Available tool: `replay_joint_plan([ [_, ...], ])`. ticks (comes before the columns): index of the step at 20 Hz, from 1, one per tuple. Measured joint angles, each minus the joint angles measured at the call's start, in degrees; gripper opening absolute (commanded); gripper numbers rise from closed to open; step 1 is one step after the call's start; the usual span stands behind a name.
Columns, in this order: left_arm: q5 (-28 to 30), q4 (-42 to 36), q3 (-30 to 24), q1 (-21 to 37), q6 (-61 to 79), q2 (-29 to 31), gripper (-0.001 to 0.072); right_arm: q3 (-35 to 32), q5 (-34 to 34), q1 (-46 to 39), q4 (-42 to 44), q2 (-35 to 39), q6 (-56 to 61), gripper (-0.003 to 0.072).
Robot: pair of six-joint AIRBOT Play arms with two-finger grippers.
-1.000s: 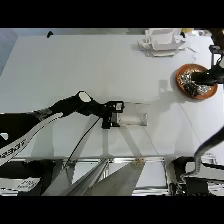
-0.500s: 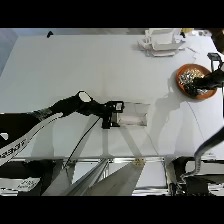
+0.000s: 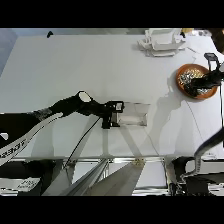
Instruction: Fold the box and place the chain.
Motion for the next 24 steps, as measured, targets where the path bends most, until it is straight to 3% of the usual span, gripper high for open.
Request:
replay_joint_plan([
  [3, -0.02, 0.00, 0.00, 0.00, 0.00, 0.00, 0.0030, 0.00, 0.33, 0.00, 0.07, -0.24, -0.92, 0.0208],
  [5, -0.02, -0.02, 0.00, 0.00, 0.02, 0.00, 0.0030, 0.00, 0.55, 0.00, 0.09, -0.48, -1.22, 0.0115],
  [9, -0.02, 0.00, 0.00, 0.00, 0.02, 0.00, 0.0030, 0.00, 1.05, 0.00, -0.02, -1.01, -1.51, 0.0103],
  [12, -0.02, -0.02, 0.00, 0.00, 0.00, 0.00, 0.0030, 0.00, 1.77, 0.00, -0.11, -1.49, -1.64, 0.0023],
  [17, -0.02, -0.02, 0.00, 0.00, 0.02, 0.00, 0.0030, 0.00, 3.23, 0.00, -0.44, -1.01, -1.66, 0.0023],
  [21, -0.02, -0.02, 0.00, 0.00, 0.02, 0.00, 0.0030, 0.00, 5.35, -0.04, -0.02, 4.42, -1.75, 0.0023],
  [24, -0.02, 0.00, 0.00, 0.00, 0.02, 0.00, 0.0030, 0.00, 7.58, -0.11, 5.55, 12.55, -2.12, 0.0023],
])
